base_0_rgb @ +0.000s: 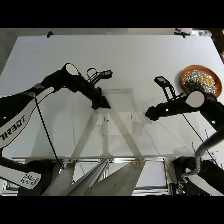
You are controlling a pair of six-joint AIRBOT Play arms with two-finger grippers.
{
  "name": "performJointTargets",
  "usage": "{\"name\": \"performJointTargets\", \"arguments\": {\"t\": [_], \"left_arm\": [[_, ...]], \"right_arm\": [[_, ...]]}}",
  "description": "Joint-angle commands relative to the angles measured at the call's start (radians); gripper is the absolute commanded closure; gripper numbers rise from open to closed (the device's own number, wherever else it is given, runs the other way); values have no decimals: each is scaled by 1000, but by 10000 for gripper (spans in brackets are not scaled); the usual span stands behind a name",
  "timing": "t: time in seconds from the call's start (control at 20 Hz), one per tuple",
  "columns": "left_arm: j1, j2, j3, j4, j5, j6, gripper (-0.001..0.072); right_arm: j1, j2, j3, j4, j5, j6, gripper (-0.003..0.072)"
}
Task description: Fold the box and place the chain.
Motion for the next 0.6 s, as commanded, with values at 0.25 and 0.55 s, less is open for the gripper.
{"name": "performJointTargets", "arguments": {"t": [0.25,0.55], "left_arm": [[-169,346,-118,73,199,-42,715],[-178,567,-482,-70,376,61,711]], "right_arm": [[0,383,76,-363,391,79,337],[0,659,75,-372,445,89,344]]}}
